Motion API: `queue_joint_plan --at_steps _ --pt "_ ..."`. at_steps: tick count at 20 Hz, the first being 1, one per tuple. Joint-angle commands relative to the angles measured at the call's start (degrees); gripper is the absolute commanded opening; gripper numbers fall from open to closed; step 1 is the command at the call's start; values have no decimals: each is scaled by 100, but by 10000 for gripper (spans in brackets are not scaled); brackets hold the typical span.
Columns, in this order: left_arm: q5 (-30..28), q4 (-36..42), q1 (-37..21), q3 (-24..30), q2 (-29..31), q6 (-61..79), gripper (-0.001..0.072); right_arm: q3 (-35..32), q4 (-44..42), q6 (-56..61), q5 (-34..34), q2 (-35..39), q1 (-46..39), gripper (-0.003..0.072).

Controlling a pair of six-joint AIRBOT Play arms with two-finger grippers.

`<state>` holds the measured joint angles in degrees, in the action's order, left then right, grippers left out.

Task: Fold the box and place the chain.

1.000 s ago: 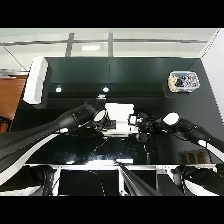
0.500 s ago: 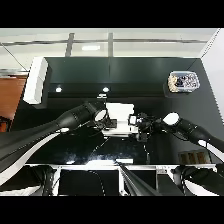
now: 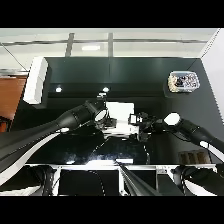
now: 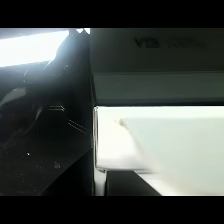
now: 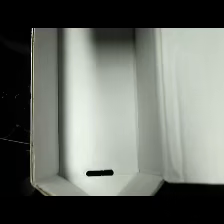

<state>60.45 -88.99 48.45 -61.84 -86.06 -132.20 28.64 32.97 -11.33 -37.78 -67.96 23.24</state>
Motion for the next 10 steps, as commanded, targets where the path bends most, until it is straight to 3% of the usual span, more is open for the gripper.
queue_joint_plan --at_steps 1,5,6,8,9,10 --pt "35 -42 2 -2 2 -7 27 4 802 693 -192 354 -4 693" --pt "28 -37 2 0 2 -7 27 2 1182 981 -358 586 -2 666" --pt "31 -35 2 0 2 -7 27 2 1106 981 -356 586 9 540" --pt "28 -33 2 0 2 -9 27 2 994 979 -356 586 9 445" --pt "28 -33 2 0 2 -7 27 0 922 984 -354 586 7 289" --pt "28 -33 2 0 2 -9 27 0 879 984 -354 586 9 59"
